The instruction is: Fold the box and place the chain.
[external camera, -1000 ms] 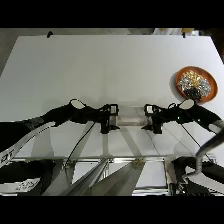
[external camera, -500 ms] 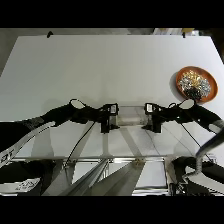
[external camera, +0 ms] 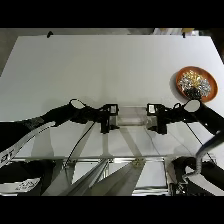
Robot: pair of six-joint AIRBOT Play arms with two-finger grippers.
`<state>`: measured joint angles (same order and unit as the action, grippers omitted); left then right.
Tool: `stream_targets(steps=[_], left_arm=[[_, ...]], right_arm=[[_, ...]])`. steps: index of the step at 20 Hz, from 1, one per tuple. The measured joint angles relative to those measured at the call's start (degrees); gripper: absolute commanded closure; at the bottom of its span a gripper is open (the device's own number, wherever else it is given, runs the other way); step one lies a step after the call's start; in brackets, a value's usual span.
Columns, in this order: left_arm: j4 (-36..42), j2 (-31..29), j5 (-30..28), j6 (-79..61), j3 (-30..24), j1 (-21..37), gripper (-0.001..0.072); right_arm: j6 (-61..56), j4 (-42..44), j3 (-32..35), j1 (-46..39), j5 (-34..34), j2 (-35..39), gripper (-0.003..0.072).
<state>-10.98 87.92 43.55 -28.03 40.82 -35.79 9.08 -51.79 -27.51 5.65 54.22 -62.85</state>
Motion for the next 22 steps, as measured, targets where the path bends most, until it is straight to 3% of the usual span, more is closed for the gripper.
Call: stream_targets(steps=[9,10,12,13,18,22], left_arm=[[0.0,0.0,0.0,0.0,0.0,0.0,0.0558],[0.0,0.0,0.0,0.0,0.0,0.0,0.0558],[0.0,0.0,0.0,0.0,0.0,0.0,0.0558],[0.0,0.0,0.0,0.0,0.0,0.0,0.0558],[0.0,0.0,0.0,0.0,0.0,0.0,0.0558],[0.0,0.0,0.0,0.0,0.0,0.0,0.0558]], right_arm=[[-12.2,-3.6,0.0,0.0,1.9,12.5,0.0050],[-13.4,-3.6,0.0,0.0,1.9,13.8,0.0155],[-15.7,-3.1,0.0,0.4,1.9,16.2,0.0546],[-16.8,-2.5,0.0,1.0,2.0,17.2,0.0667],[-19.4,2.3,0.0,6.3,2.1,19.3,0.0670],[-20.1,7.0,0.0,10.1,-5.8,19.3,0.0670]])
